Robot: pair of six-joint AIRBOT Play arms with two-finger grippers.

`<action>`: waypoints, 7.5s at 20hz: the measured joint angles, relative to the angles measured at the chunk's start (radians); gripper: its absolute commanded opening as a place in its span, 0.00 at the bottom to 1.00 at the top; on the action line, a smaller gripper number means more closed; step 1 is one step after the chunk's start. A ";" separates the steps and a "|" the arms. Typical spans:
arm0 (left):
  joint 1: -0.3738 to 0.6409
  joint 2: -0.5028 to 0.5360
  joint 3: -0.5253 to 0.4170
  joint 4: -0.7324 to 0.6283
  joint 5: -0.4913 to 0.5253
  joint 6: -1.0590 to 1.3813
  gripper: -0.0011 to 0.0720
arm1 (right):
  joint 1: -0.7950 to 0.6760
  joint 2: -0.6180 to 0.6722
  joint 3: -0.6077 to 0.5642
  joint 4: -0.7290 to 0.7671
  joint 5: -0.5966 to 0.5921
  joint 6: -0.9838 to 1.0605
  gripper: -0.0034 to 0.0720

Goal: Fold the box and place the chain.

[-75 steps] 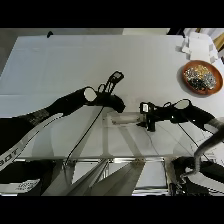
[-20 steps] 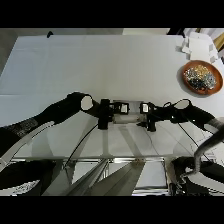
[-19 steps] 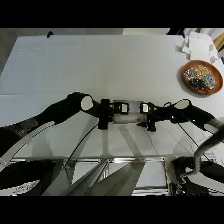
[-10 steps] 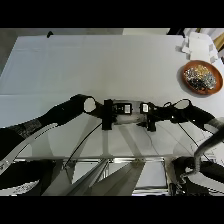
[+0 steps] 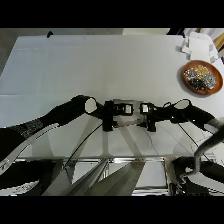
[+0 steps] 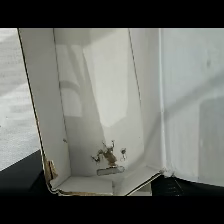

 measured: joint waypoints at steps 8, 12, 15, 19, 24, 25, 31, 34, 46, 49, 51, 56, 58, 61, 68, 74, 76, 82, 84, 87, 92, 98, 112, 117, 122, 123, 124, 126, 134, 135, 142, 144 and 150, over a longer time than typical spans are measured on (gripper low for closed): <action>0.000 0.020 0.000 0.010 -0.035 -0.028 0.10 | 0.000 0.000 0.000 0.002 -0.002 0.002 0.56; 0.008 0.080 0.000 0.057 -0.071 -0.132 0.10 | 0.000 0.000 0.000 0.002 -0.004 0.003 0.56; 0.017 0.161 0.000 0.130 -0.091 -0.266 0.09 | 0.000 0.000 0.000 0.003 -0.004 0.003 0.56; 0.058 0.274 0.000 0.230 -0.180 -0.503 0.02 | 0.000 0.000 0.000 0.002 -0.003 0.003 0.56; 0.171 0.325 -0.058 0.265 -0.253 -0.871 0.02 | 0.000 0.000 0.000 0.002 -0.003 0.003 0.56; 0.194 0.326 -0.089 0.251 -0.232 -0.928 0.02 | 0.000 0.000 0.000 0.002 -0.002 0.002 0.56; 0.274 0.247 -0.227 0.098 -0.083 -1.094 0.02 | 0.000 0.000 0.000 0.002 -0.002 0.002 0.56; 0.280 0.181 -0.244 0.000 -0.050 -1.104 0.02 | 0.000 0.000 0.000 0.002 -0.002 0.002 0.56; 0.222 0.127 -0.246 -0.228 -0.029 -0.999 0.02 | 0.000 0.000 0.000 0.002 -0.002 0.002 0.56; 0.214 0.154 -0.243 -0.251 -0.027 -0.982 0.03 | 0.000 0.000 0.000 0.002 -0.002 0.002 0.56; 0.212 0.174 -0.241 -0.257 -0.026 -0.976 0.03 | 0.000 0.000 0.000 0.001 -0.002 0.002 0.56; 0.201 0.202 -0.237 -0.271 -0.018 -0.972 0.14 | 0.000 0.000 0.000 0.001 -0.002 0.002 0.56; 0.190 0.205 -0.237 -0.281 -0.012 -0.970 0.17 | 0.000 0.000 0.000 0.001 -0.002 0.002 0.56; 0.174 0.208 -0.236 -0.289 0.000 -0.969 0.17 | 0.000 0.000 0.000 0.001 -0.002 0.002 0.56; 0.160 0.209 -0.225 -0.306 0.013 -0.966 0.33 | 0.000 0.000 0.000 0.002 -0.002 0.002 0.56; 0.140 0.209 -0.216 -0.308 0.028 -0.966 0.47 | 0.000 0.000 0.000 0.002 -0.002 0.002 0.56; 0.133 0.209 -0.216 -0.305 0.037 -0.969 0.49 | 0.000 0.000 0.000 0.002 -0.002 0.002 0.56; 0.094 0.203 -0.202 -0.222 0.075 -1.056 0.49 | 0.000 0.000 0.000 0.002 -0.002 0.002 0.56; 0.082 0.189 -0.177 -0.168 0.072 -1.118 0.49 | 0.000 0.000 0.000 0.002 -0.002 0.002 0.56; 0.060 0.145 -0.111 -0.062 0.031 -1.231 0.49 | 0.000 0.000 0.000 0.002 -0.003 0.002 0.56; 0.022 0.068 0.005 0.088 -0.064 -1.409 0.49 | 0.000 0.000 0.000 0.001 -0.003 0.002 0.56; -0.016 -0.002 0.122 0.204 -0.179 -1.578 0.49 | 0.000 0.000 0.000 0.001 -0.002 0.002 0.56; -0.084 -0.212 0.375 0.337 -0.445 -1.995 0.49 | 0.000 0.000 0.000 0.001 -0.002 0.002 0.56; -0.094 -0.224 0.381 0.386 -0.441 -2.095 0.48 | 0.000 0.000 0.000 0.002 -0.002 0.002 0.56; -0.106 -0.231 0.381 0.417 -0.430 -2.142 0.48 | 0.000 0.000 0.000 0.001 -0.002 0.002 0.56; -0.110 -0.235 0.381 0.421 -0.429 -2.148 0.47 | 0.000 0.000 0.000 0.002 -0.003 0.002 0.56; -0.113 -0.240 0.381 0.422 -0.428 -2.152 0.46 | 0.000 0.000 0.000 0.001 -0.003 0.002 0.56; -0.120 -0.248 0.381 0.426 -0.428 -2.156 0.38 | 0.000 0.000 0.000 0.002 -0.003 0.002 0.56; -0.127 -0.259 0.381 0.434 -0.435 -2.158 0.02 | 0.000 0.000 0.000 0.000 -0.002 0.001 0.56; -0.127 -0.259 0.381 0.434 -0.436 -2.156 0.02 | 0.000 0.000 0.000 0.000 -0.002 0.000 0.56; -0.127 -0.259 0.381 0.428 -0.433 -2.155 0.33 | 0.000 0.000 0.000 0.001 -0.002 0.002 0.56; -0.123 -0.253 0.381 0.424 -0.445 -2.142 0.34 | 0.000 0.000 0.000 0.002 -0.003 0.002 0.56; -0.103 -0.231 0.381 0.429 -0.468 -2.109 0.06 | 0.000 0.000 0.000 0.005 -0.002 0.003 0.56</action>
